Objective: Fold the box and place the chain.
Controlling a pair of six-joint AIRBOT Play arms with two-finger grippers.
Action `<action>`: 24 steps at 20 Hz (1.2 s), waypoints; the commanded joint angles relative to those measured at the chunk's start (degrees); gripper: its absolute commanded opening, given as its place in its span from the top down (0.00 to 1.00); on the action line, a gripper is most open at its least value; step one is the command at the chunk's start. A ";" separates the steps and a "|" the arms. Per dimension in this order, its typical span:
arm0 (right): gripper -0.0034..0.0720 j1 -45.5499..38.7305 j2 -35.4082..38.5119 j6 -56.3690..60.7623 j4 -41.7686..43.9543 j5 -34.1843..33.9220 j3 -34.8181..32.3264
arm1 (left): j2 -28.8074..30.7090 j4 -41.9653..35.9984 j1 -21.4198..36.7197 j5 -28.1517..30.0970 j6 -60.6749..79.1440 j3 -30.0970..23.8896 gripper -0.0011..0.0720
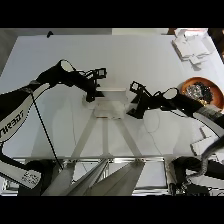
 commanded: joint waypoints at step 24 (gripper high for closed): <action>0.04 3.34 -1.68 -3.04 4.46 -5.03 0.02 | -0.04 0.02 -0.02 0.00 0.02 0.00 0.96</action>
